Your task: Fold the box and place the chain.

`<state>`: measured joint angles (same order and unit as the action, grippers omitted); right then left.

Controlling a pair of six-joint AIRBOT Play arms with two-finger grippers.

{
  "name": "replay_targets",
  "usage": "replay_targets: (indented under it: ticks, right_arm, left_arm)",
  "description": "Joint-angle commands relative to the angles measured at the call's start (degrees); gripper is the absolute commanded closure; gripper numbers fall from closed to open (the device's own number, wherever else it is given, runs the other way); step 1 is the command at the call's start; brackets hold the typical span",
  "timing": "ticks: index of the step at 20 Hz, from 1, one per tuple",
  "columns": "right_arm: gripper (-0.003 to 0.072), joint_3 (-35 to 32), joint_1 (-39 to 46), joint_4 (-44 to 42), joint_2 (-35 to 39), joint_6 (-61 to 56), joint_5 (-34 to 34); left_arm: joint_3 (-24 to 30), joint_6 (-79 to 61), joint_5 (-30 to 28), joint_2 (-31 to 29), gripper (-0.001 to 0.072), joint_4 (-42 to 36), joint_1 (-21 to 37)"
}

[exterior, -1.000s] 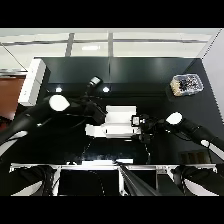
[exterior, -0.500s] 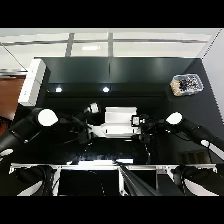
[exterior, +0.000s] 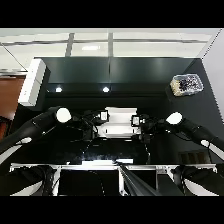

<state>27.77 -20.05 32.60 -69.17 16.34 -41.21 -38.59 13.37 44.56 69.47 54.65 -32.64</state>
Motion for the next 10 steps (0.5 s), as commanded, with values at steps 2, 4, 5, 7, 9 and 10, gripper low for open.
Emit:
replay_targets:
  ticks: [2, 4, 5, 7, 9, 10]
  right_arm:
    - [0.0261, 0.0, -0.1, 0.0, 0.0, -0.1, -0.1]
    - [0.0261, 0.0, -0.1, 0.0, 0.0, -0.1, -0.1]
    - [0.0261, 0.0, -0.1, 0.0, 0.0, -0.1, -0.1]
    - [0.0261, 0.0, -0.1, 0.0, 0.0, -0.1, -0.1]
    - [0.0261, 0.0, -0.1, 0.0, 0.0, -0.1, -0.1]
    - [0.0261, 0.0, -0.1, 0.0, 0.0, -0.1, -0.1]
  left_arm:
    - [-0.6, -3.2, -1.0, 2.0, 0.0079, -3.1, -1.7]
    - [-0.6, -3.2, -0.6, 2.0, 0.0319, -3.1, -2.8]
    - [-0.6, -3.2, -0.7, 2.0, 0.0432, -3.1, -3.2]
    - [-0.6, -3.2, -1.1, 2.0, 0.0489, -3.9, -3.8]
    - [-0.6, -3.1, -1.1, 2.0, 0.0492, -4.9, -3.8]
    - [-0.6, -3.0, -1.4, 2.1, 0.0493, -4.9, -3.8]
